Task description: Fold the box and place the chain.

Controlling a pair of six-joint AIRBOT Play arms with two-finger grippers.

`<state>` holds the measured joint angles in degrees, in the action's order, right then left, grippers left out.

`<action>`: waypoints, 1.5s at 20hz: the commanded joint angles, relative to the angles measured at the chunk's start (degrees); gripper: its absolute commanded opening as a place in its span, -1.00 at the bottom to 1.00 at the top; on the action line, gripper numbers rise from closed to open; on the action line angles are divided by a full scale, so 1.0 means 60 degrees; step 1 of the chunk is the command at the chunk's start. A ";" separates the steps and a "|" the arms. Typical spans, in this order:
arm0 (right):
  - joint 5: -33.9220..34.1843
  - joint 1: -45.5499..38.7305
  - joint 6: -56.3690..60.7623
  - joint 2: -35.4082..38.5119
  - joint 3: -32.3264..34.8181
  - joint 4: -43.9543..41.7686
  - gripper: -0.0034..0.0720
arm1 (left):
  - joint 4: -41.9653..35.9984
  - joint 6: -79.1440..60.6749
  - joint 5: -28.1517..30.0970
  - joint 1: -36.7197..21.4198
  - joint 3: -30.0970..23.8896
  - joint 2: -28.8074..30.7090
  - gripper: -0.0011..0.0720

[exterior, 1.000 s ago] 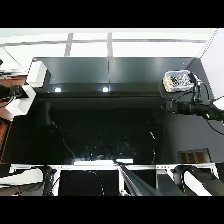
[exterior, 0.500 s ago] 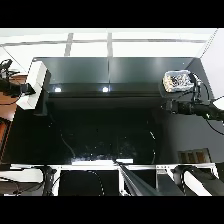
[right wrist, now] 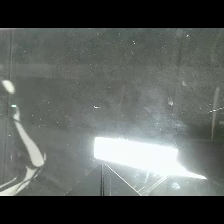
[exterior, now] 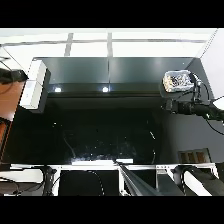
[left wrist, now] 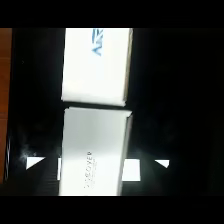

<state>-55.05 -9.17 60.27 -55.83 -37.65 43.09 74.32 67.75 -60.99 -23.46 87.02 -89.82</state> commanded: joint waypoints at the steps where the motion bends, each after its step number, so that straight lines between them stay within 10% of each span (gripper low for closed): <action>1: -0.0036 0.0004 -0.0011 -0.0004 0.0000 0.0000 -0.87 | -0.0164 0.1541 -0.2772 0.0168 0.1832 0.0058 -0.90; 5: -0.0208 0.0849 -0.0637 0.0007 0.0000 0.0015 -0.88 | -0.0667 0.1636 -0.2976 0.1406 0.1064 0.1330 -0.90; 11: 0.2025 0.2940 -0.0772 0.0004 0.0000 0.1111 -0.87 | -0.0455 0.1796 0.2973 0.4863 -0.5909 0.6237 -0.90; 14: 0.3169 0.3038 -0.0761 -0.0022 0.0000 0.2160 -0.87 | -0.0426 0.1785 0.3985 0.5289 -0.8298 0.7519 -0.90; 30: 0.3577 0.3027 -0.0765 -0.0022 0.0000 0.3082 -0.87 | -0.0288 0.1785 0.3391 0.5268 -0.8823 0.7566 -0.89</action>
<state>-33.71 8.93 55.66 -55.94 -37.65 61.43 72.58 78.46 -40.62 8.10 34.20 -44.47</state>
